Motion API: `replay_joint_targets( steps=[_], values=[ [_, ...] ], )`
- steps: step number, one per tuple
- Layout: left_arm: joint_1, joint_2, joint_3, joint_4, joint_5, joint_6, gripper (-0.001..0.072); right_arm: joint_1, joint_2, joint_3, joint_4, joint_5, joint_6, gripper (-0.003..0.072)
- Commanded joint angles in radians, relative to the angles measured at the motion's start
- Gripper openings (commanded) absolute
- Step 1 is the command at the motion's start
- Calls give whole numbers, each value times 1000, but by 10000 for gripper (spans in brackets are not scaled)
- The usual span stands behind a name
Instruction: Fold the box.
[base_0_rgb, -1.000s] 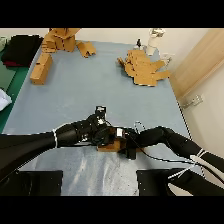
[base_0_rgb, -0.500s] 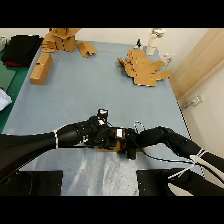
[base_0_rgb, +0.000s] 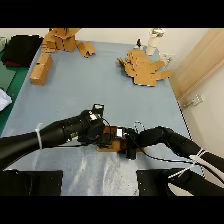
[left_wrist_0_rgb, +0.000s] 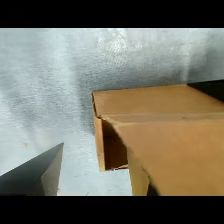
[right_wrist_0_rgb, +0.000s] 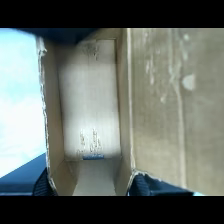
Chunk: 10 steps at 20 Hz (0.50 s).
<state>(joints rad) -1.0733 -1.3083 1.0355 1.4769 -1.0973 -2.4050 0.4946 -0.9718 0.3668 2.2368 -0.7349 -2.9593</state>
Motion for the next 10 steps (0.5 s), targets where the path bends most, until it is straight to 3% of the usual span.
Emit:
replay_joint_targets(
  steps=[1,4,5,6,7,10],
  values=[
    [39,74,1,14,-68,8,588,0,1,0,1,0,0,340],
    [68,154,1,13,-72,12,585,0,1,0,1,0,0,340],
    [71,181,1,12,-85,18,422,0,1,0,1,0,0,340],
    [71,203,1,12,-111,42,158,0,1,0,1,0,0,340],
    [71,220,1,12,-148,87,11,0,1,0,1,0,0,340],
    [116,235,-26,-43,-231,271,10,0,1,0,1,0,0,340]
  ],
)
